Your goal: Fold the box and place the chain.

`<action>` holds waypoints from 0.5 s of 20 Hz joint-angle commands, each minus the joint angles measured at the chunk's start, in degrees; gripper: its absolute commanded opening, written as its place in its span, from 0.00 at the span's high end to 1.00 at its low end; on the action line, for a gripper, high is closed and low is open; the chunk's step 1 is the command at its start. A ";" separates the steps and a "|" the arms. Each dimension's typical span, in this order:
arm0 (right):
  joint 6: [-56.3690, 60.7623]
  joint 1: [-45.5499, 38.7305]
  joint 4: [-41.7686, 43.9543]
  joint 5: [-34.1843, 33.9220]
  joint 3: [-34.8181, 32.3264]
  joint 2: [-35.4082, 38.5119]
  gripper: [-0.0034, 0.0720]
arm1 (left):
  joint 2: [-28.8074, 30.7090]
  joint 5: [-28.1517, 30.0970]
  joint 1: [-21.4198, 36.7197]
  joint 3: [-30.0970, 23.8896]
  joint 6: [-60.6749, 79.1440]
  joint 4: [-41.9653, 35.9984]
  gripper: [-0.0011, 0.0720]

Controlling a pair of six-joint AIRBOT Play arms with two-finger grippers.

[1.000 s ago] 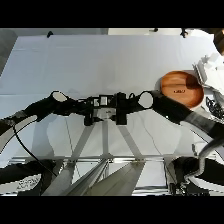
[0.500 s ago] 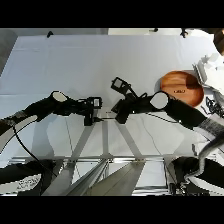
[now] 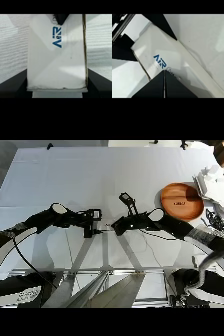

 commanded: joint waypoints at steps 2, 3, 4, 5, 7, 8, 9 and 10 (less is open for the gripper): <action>0.15 -0.02 -1.18 0.92 -0.26 1.09 0.95 | -0.02 0.11 0.00 0.02 0.20 -0.11 0.39; 0.15 -0.02 -1.95 0.90 -0.26 2.05 0.95 | 0.00 0.09 0.00 0.02 0.20 -0.11 0.39; 0.17 -0.02 -2.80 0.85 -0.26 3.26 0.95 | -0.02 0.11 0.00 0.02 0.20 -0.11 0.39; 0.20 -0.02 -3.67 0.68 -0.26 4.90 0.95 | 0.00 0.11 0.00 0.02 0.20 -0.11 0.39; 0.87 -0.04 -6.08 0.15 -0.26 8.92 0.95 | -0.02 0.11 0.00 0.02 0.20 -0.11 0.39; 1.33 -0.35 -6.51 0.02 -0.26 11.17 0.95 | 0.00 0.11 0.00 0.02 0.20 -0.11 0.39; 2.64 -1.01 -6.54 0.11 -0.26 13.66 0.95 | 0.00 0.11 0.00 0.02 0.20 -0.11 0.39; 4.13 -1.75 -6.58 0.52 -0.26 16.41 0.95 | 0.00 0.09 -0.02 0.02 0.20 -0.13 0.39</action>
